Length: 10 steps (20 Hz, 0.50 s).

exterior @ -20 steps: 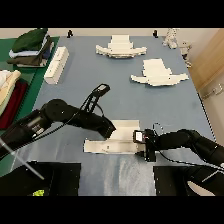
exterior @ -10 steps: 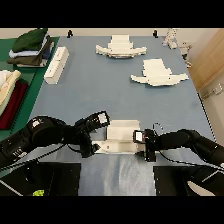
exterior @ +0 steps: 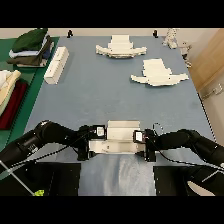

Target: Fold the box.

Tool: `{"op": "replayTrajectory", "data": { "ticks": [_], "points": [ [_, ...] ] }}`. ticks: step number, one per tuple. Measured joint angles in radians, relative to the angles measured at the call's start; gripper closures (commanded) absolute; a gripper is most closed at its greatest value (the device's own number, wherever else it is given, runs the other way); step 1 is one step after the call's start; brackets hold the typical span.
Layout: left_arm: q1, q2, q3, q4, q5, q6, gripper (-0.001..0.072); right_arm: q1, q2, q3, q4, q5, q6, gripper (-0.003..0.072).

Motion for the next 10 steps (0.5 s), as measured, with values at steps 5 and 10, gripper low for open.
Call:
{"op": "replayTrajectory", "data": {
  "ticks": [5, 10],
  "points": [
    [0.006, -0.086, -0.016, -0.12, 0.097, 0.127, 0.0029, 0.0, 0.0, 0.0, 0.0, 0.0, 0.0, 0.0181],
    [-0.028, -0.131, -0.019, -0.198, 0.156, 0.214, 0.0497, 0.0, 0.0, 0.0, 0.0, 0.0, 0.0, 0.0181]
  ]
}}
